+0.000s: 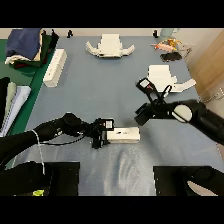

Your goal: Fold the box.

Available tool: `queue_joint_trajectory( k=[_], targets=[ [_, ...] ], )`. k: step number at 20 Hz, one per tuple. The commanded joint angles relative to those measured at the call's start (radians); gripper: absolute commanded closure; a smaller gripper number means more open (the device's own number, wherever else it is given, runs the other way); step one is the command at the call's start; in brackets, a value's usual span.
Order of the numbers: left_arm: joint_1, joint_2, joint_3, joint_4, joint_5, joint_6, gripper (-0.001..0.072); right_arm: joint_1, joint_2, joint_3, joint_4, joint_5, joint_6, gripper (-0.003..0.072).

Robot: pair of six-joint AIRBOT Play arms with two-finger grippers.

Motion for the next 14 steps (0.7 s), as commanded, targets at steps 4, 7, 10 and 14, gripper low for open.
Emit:
queue_joint_trajectory(
  k=[4, 7, 10, 14],
  targets=[
    [0.0, 0.0, 0.0, 0.0, 0.0, 0.002, 0.0263, -0.092, -0.17, 0.222, -0.223, 0.35, 0.457, 0.0682],
    [0.0, 0.0, 0.0, 0.0, 0.0, 0.002, 0.0263, -0.092, -0.17, 0.222, -0.219, 0.383, 0.61, 0.0682],
    [0.0, 0.0, 0.0, 0.0, 0.0, 0.002, 0.0263, -0.091, -0.17, 0.222, -0.202, 0.426, 0.657, 0.0682],
    [0.006, 0.005, 0.003, -0.038, 0.012, -0.033, 0.0263, -0.091, -0.17, 0.222, -0.165, 0.425, 0.657, 0.0682]
  ],
)
